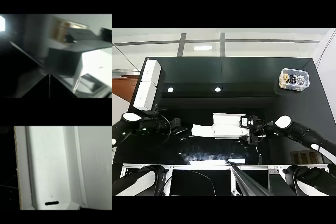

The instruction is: Fold the box and place the chain.

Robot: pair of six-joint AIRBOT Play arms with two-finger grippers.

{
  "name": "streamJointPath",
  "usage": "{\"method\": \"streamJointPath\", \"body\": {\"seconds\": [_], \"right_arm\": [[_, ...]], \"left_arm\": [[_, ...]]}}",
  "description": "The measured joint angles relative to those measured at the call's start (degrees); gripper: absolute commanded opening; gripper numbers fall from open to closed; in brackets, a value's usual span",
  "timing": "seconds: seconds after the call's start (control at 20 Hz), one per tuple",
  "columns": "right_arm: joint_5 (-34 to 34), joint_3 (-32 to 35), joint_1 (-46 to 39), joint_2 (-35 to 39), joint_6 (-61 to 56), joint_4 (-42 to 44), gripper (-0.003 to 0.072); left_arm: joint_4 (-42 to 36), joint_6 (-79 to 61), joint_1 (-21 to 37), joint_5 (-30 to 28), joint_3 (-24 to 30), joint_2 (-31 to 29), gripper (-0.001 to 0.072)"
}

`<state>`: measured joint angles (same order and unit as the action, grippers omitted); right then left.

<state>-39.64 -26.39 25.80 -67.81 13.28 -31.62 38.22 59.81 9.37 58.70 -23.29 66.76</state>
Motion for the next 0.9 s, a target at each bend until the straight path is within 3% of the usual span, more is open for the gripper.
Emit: {"method": "streamJointPath", "body": {"seconds": [0.2,0.45,0.5,0.55,0.6,0.65,0.7,0.9], "right_arm": [[0.0,0.0,0.0,0.0,0.0,0.0,0.0467],[0.0,0.0,0.0,0.0,0.0,0.0,0.0467],[0.0,0.0,0.0,0.0,0.0,0.0,0.0467],[0.0,0.0,0.0,0.0,0.0,0.0,0.0467],[0.0,0.0,0.0,0.0,0.0,0.0,0.0468],[0.0,0.0,0.0,0.0,0.0,0.0,0.0467],[0.0,0.0,0.0,0.0,0.0,0.0,0.0467],[0.0,0.0,0.0,0.0,0.0,0.0,0.0467]], "left_arm": [[-8.5,-2.6,-5.7,-1.4,0.6,5.2,0.0029],[-15.6,-5.6,-12.4,-3.2,0.6,7.1,0.0047],[-16.3,-6.2,-13.1,-3.2,0.6,7.2,0.0216],[-17.1,-6.8,-13.6,-3.2,0.5,7.3,0.0322],[-17.8,-7.2,-14.0,-2.8,0.2,7.4,0.0368],[-18.1,-7.8,-14.3,-2.4,-0.1,7.4,0.0578],[-18.6,-8.1,-14.5,-1.1,-0.5,7.4,0.0707],[-18.8,-8.8,-14.9,3.0,-3.0,7.5,0.0711]]}}
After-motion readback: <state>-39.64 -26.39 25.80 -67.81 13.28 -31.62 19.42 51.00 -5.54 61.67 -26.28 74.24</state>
